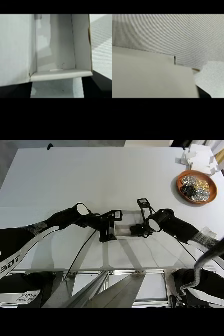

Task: Fold the box and place the chain.

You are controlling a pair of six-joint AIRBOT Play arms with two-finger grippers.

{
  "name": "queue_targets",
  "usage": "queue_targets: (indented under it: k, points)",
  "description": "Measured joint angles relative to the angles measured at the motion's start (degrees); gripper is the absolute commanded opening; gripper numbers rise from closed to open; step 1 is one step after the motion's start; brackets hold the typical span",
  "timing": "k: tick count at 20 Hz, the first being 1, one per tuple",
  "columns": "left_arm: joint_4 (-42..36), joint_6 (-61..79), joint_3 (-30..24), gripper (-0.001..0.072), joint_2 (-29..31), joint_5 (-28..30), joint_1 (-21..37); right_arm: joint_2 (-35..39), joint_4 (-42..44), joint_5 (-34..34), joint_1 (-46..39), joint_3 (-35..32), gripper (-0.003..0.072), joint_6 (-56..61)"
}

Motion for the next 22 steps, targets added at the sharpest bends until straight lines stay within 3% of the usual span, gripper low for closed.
queue_targets:
  k: [1, 5, 7, 8, 15, 18, 21, 22]
  points:
    - [0.0, 0.0, 0.0, 0.0203, 0.0, 0.0, 0.0, 0.0, 0.0, 0.0, 0.0, 0.0, 0.0012, 0.0]
    - [0.0, 0.0, 0.0, 0.0203, 0.0, 0.0, 0.0, -0.1, -0.1, 0.1, 0.1, 0.0, 0.0039, 0.2]
    - [0.0, 0.0, 0.0, 0.0203, 0.0, 0.0, 0.0, -0.1, -0.2, 0.0, 0.1, 0.0, 0.0287, 0.2]
    - [0.0, 0.0, 0.0, 0.0203, 0.0, 0.0, 0.0, -0.1, -0.3, -0.1, 0.1, 0.0, 0.0331, 0.0]
    - [0.0, 0.1, 0.0, 0.0203, 0.0, 0.0, 0.0, 1.5, -1.6, -0.5, 0.2, 0.0, 0.0330, 0.2]
    - [0.0, 0.0, 0.0, 0.0203, 0.0, 0.0, 0.0, 1.9, -2.3, 0.4, 0.2, 0.0, 0.0234, 0.2]
    - [0.0, 0.0, 0.0, 0.0203, 0.0, 0.0, 0.0, 2.1, -3.1, 1.8, 0.2, 0.0, 0.0213, 0.5]
    - [0.0, 0.0, 0.0, 0.0203, 0.0, 0.0, 0.0, 2.2, -3.5, 2.1, 0.2, 0.0, 0.0175, 0.8]
